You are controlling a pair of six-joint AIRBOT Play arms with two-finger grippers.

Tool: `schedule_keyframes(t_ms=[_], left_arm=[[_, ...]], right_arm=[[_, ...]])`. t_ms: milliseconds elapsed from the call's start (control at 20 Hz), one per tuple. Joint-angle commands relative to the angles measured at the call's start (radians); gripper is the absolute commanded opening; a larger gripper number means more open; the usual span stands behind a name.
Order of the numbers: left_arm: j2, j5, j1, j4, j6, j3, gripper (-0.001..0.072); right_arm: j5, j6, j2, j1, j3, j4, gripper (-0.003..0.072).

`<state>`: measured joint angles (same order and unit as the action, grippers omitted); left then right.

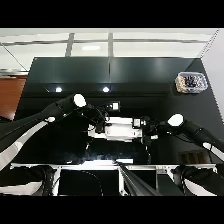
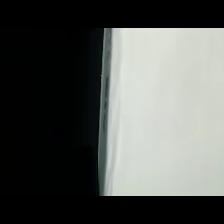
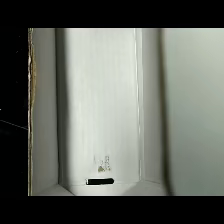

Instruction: Fold the box and place the chain.

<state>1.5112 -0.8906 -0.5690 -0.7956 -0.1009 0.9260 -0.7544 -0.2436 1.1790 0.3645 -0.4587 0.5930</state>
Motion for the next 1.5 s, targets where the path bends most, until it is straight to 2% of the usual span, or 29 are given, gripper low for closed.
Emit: schedule_keyframes(t_ms=[0,50,100,150,200,250,300,350,500,550,650,750,800,850,900,1000,1100,1150,1250,1350,1450], left_arm=[[0.0,0.0,0.0,0.0,0.0,0.0,0.0031],[0.0,0.0,0.0,0.0,0.0,0.0,0.0032],[0.0,0.0,0.0,0.0,0.0,0.0,0.0032],[0.0,0.0,0.0,-0.001,0.0,0.0,0.0032],[0.0,0.0,0.001,-0.001,0.0,0.001,0.0032],[-0.003,0.0,0.003,-0.001,0.0,0.001,0.0035],[-0.01,0.0,0.005,-0.002,0.0,0.001,0.0055],[-0.02,0.0,0.006,-0.006,-0.013,0.001,0.0168],[-0.064,-0.002,0.018,-0.008,-0.106,0.002,0.0593],[-0.084,-0.008,0.021,-0.012,-0.117,0.002,0.0657],[-0.135,-0.042,0.034,-0.016,-0.14,0.002,0.0669],[-0.192,-0.075,0.048,-0.062,-0.267,0.002,0.0668],[-0.225,-0.1,0.05,-0.136,-0.381,0.002,0.0651],[-0.255,-0.138,0.05,-0.22,-0.491,0.002,0.0534],[-0.284,-0.193,0.049,-0.31,-0.6,0.0,0.0384],[-0.327,-0.323,0.05,-0.429,-0.753,0.0,0.0029],[-0.353,-0.42,0.048,-0.399,-0.803,-0.017,0.0029],[-0.36,-0.426,0.045,-0.32,-0.827,-0.043,0.0029],[-0.361,-0.394,0.032,-0.071,-0.808,-0.119,0.0029],[-0.361,-0.274,0.017,0.278,-0.552,-0.221,0.0029],[-0.361,-0.108,0.031,0.604,-0.354,-0.301,0.0029]], right_arm=[[0.004,0.0,0.004,0.001,0.0,0.005,0.0657],[0.004,0.0,0.004,0.001,0.0,0.005,0.0657],[0.004,0.0,0.004,0.001,0.0,0.005,0.0626],[0.004,0.0,0.004,0.001,0.0,0.005,0.0546],[0.005,0.0,0.004,0.001,0.0,0.005,0.0546],[0.004,0.0,0.004,0.001,0.0,0.005,0.0504],[0.005,0.0,0.004,0.001,0.0,0.004,0.0428],[0.005,0.0,0.004,0.001,0.0,0.005,0.0427],[0.005,0.0,0.004,0.001,0.0,0.005,0.0428],[0.005,0.0,0.004,0.001,0.0,0.005,0.0428],[0.005,0.0,0.004,0.001,0.0,0.005,0.0428],[0.005,0.0,0.004,0.001,0.0,0.005,0.0427],[0.005,0.001,0.004,0.001,0.0,0.005,0.0428],[0.005,0.001,0.004,0.001,0.0,0.005,0.0428],[0.005,0.001,0.004,0.001,0.0,0.005,0.0428],[0.005,0.001,0.004,0.001,0.0,0.005,0.0428],[0.005,0.0,0.004,0.001,0.0,0.005,0.0428],[0.005,0.001,0.004,0.001,0.0,0.005,0.0428],[0.005,0.0,0.004,0.001,0.0,0.005,0.0428],[0.005,0.001,0.004,0.001,0.0,0.005,0.0428],[0.005,0.001,0.004,0.001,0.0,0.005,0.0428]])
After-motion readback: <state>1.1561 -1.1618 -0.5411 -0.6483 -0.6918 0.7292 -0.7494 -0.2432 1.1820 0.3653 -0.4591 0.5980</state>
